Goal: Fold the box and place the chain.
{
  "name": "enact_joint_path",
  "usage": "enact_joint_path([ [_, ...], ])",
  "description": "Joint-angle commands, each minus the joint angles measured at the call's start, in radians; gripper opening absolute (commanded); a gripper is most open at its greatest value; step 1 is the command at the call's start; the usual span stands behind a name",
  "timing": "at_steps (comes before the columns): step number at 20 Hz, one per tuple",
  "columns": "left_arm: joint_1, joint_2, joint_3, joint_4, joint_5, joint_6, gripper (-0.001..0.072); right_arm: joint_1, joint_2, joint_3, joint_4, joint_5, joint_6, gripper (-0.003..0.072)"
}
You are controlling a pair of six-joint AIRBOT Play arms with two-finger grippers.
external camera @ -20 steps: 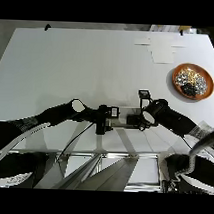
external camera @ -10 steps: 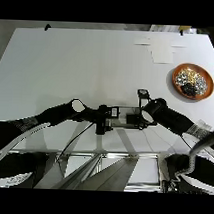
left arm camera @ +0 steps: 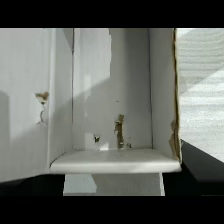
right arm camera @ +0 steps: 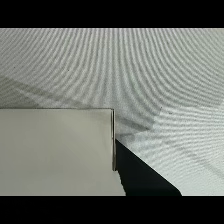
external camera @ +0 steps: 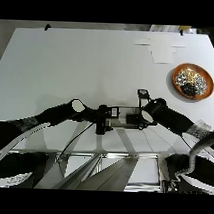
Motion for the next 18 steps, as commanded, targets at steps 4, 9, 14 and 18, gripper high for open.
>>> enact_joint_path([
  [4,0.001,0.000,0.000,0.000,0.000,0.000,0.0209,0.001,0.009,0.000,0.000,-0.001,-0.030,0.0223],
  [9,0.001,0.000,0.000,0.000,0.000,0.000,0.0209,0.001,0.036,0.000,-0.012,0.016,-0.029,0.0227],
  [14,0.001,0.000,0.000,0.000,0.000,0.000,0.0209,0.000,0.044,0.011,-0.011,0.035,-0.029,0.0225],
  [18,0.001,0.000,0.000,0.000,0.000,0.000,0.0209,0.000,0.044,0.046,-0.044,0.091,-0.029,0.0184],
])
